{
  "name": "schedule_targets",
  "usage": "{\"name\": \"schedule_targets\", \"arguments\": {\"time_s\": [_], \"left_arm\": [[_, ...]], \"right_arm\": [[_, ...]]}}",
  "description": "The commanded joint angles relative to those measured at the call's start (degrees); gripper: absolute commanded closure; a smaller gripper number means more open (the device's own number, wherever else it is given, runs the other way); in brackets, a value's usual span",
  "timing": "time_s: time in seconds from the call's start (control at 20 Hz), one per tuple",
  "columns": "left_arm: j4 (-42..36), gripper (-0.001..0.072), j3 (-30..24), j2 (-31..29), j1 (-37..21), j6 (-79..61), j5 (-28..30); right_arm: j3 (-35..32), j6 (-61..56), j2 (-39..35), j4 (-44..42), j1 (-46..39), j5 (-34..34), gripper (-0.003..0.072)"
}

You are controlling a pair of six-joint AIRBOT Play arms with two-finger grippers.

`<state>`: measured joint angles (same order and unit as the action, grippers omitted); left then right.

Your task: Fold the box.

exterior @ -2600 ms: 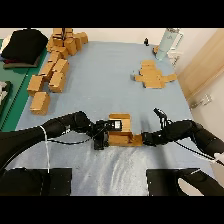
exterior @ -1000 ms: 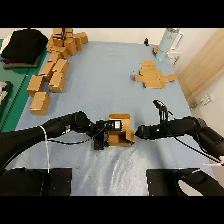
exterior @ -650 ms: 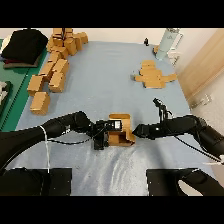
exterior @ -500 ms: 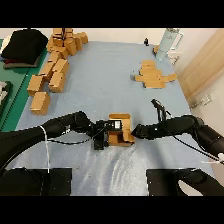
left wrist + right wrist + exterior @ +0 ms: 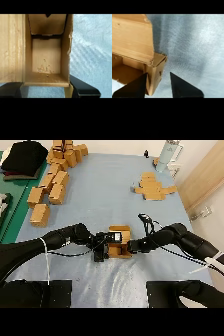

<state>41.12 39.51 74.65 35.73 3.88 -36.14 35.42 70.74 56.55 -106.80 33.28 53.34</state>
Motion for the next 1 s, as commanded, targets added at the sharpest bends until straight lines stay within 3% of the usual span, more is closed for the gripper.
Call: {"name": "schedule_targets", "arguments": {"time_s": [0.0, 0.35, 0.6, 0.7, 0.75, 0.8, 0.85, 0.95], "left_arm": [[0.02, 0.0298, 0.07, 0.00, 0.00, 0.00, 0.00], [0.02, 0.0298, 0.07, 0.00, 0.00, 0.00, 0.00], [0.02, 0.0298, 0.07, 0.00, 0.00, 0.00, 0.02], [0.02, 0.0298, 0.07, 0.00, 0.00, 0.00, 0.00], [0.02, 0.0298, 0.07, 0.00, 0.00, 0.00, 0.02], [0.02, 0.0298, 0.07, 0.00, 0.00, 0.00, 0.00], [0.02, 0.0298, 0.07, 0.00, 0.00, 0.00, 0.02], [0.02, 0.0298, 0.07, 0.00, 0.00, 0.00, 0.00]], "right_arm": [[4.15, -12.44, 3.19, 7.89, 5.27, 3.21, 0.0233], [13.25, -31.32, 13.94, 16.74, 14.01, 9.88, 0.0233], [17.73, -35.15, 19.63, 19.93, 14.25, 14.80, 0.0256], [17.84, -35.91, 19.61, 20.72, 14.25, 16.24, 0.0366], [17.84, -35.91, 19.61, 20.96, 14.25, 16.92, 0.0451], [17.84, -35.89, 19.61, 21.24, 14.25, 17.68, 0.0599], [17.84, -35.87, 19.63, 21.81, 14.25, 17.75, 0.0670], [17.84, -35.80, 19.63, 22.01, 14.25, 17.75, 0.0682]]}}
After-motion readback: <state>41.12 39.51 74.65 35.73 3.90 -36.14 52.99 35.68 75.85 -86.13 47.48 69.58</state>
